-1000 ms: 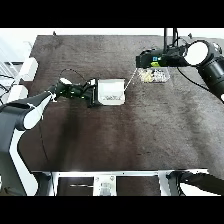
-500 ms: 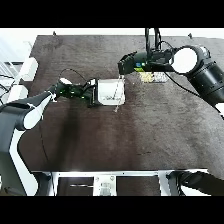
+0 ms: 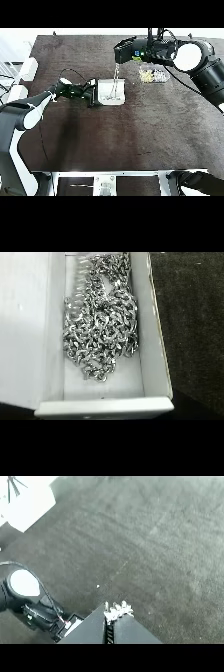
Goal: Fold the box and place the chain.
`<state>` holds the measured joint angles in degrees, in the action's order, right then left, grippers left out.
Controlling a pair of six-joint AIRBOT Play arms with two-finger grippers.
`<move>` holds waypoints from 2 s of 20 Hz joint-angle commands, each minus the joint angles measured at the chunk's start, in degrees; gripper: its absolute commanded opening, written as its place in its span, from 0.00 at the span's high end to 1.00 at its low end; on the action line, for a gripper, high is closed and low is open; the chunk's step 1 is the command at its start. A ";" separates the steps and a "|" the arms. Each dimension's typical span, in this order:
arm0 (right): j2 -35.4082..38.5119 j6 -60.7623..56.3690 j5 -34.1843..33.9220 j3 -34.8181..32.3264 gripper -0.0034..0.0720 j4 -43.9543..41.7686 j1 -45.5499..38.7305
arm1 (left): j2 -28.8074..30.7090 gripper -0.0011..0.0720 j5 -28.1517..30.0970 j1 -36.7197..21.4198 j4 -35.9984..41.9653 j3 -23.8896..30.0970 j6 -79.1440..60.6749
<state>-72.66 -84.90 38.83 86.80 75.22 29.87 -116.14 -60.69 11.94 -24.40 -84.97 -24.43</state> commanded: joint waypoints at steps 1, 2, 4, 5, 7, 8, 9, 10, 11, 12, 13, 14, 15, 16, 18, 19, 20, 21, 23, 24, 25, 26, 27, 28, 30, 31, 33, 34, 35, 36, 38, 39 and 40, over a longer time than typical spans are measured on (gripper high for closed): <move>-0.04 0.11 -1.11 -1.38 0.95 0.46 -0.13 | 0.00 0.50 0.02 0.02 0.00 0.00 0.00; -0.04 0.11 -1.16 -2.89 0.95 0.46 -0.37 | 0.00 0.50 0.02 0.02 0.00 0.00 0.00; -0.42 0.11 -1.44 -6.78 0.95 0.44 -0.96 | 0.00 0.50 0.02 0.02 0.00 0.00 0.00; -0.85 0.13 -2.43 -9.07 0.95 0.48 -1.03 | 0.00 0.50 0.00 0.02 0.00 0.00 0.00; -2.97 0.13 -6.27 -14.69 0.95 0.42 -1.14 | 0.00 0.50 0.02 0.02 0.00 0.00 0.00; -4.85 0.11 -9.05 -17.49 0.95 0.42 -1.14 | 0.00 0.50 0.02 0.02 0.00 0.00 0.00; -7.17 0.11 -12.74 -19.71 0.95 0.39 -1.14 | 0.00 0.50 0.02 0.02 0.00 0.00 0.00; -10.12 0.11 -16.48 -21.16 0.95 0.39 -1.14 | 0.00 0.50 0.02 0.02 0.00 0.00 0.00; -13.00 0.11 -18.16 -21.29 0.95 0.39 -1.14 | 0.00 0.50 0.02 0.02 0.00 0.00 0.00; -15.43 0.11 -19.39 -21.20 0.95 0.37 -1.11 | 0.00 0.50 0.02 0.02 0.00 0.00 0.00; -16.85 0.11 -19.98 -21.20 0.95 0.33 -1.05 | 0.00 0.50 0.00 0.02 0.00 0.00 0.00; -17.31 0.11 -19.93 -21.20 0.94 0.33 -1.03 | 0.00 0.50 0.00 0.02 0.00 0.00 0.00; -16.96 0.11 -19.96 -21.18 0.74 0.42 -1.16 | 0.00 0.50 0.02 0.02 0.00 0.00 0.00; -15.98 0.15 -19.93 -21.05 0.51 0.76 -1.46 | 0.00 0.50 0.02 0.02 0.00 0.00 0.00; -12.07 3.04 -18.82 -21.05 0.45 2.08 -2.05 | 0.00 0.50 0.00 0.02 0.00 0.00 0.00; -9.51 6.16 -16.87 -21.07 0.43 2.21 -2.71 | 0.00 0.50 0.00 0.02 0.00 0.00 0.00; -6.75 8.26 -14.58 -21.07 0.43 2.21 -3.96 | 0.00 0.50 0.00 0.02 0.00 0.00 0.00; -4.20 9.68 -13.14 -21.09 0.43 2.19 -5.92 | 0.00 0.50 0.02 0.02 0.00 0.00 0.00; -0.72 14.34 -12.90 -20.96 0.44 1.66 -10.84 | 0.00 0.50 0.00 0.02 0.00 0.00 0.00; -0.24 18.67 -12.81 -20.46 0.44 -0.74 -13.35 | 0.00 0.50 0.00 0.02 0.00 0.00 0.00; -0.46 25.46 -12.07 -19.58 0.47 -6.56 -16.02 | 0.00 0.50 0.00 0.02 0.00 0.00 0.00; -1.03 33.42 -10.25 -18.64 0.47 -14.21 -18.34 | 0.00 0.50 0.02 0.02 0.00 0.00 0.00; -2.23 42.14 -7.39 -17.49 0.47 -22.80 -20.41 | 0.00 0.50 0.02 0.02 0.00 0.00 0.00; -4.15 50.66 -3.17 -15.89 0.47 -31.12 -22.67 | 0.00 0.50 0.02 0.02 0.00 0.00 0.00; -9.25 60.54 5.29 -12.28 0.51 -40.00 -26.25 | 0.00 0.50 0.00 0.02 0.00 0.00 0.00; -12.17 63.34 8.39 -10.36 0.53 -42.23 -27.52 | 0.00 0.50 0.00 0.02 0.00 0.00 0.00; -17.64 67.17 11.78 -6.69 0.55 -43.52 -28.28 | 0.00 0.50 0.02 0.02 0.00 0.00 0.00; -20.09 68.30 12.92 -4.92 0.55 -43.54 -28.26 | 0.00 0.50 0.02 0.02 0.00 0.00 0.00; -22.62 69.26 14.32 -2.95 0.55 -43.69 -27.91 | 0.00 0.50 0.00 0.02 0.00 0.00 0.00; -24.76 70.25 15.34 -1.18 0.55 -43.71 -27.43 | 0.00 0.50 0.00 0.02 0.00 0.00 0.00; -28.20 70.77 15.54 1.40 0.57 -43.69 -26.29 | 0.00 0.50 0.00 0.02 0.00 0.00 0.00; -29.55 72.19 15.78 2.32 0.57 -43.69 -25.77 | 0.00 0.50 0.00 0.02 0.00 0.00 0.00; -30.49 73.09 15.78 2.82 0.58 -43.69 -25.27 | 0.00 0.50 0.00 0.02 0.00 0.00 0.00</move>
<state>-98.85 -16.16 52.27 86.52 32.95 3.68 -116.14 -60.69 11.94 -24.38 -84.97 -24.40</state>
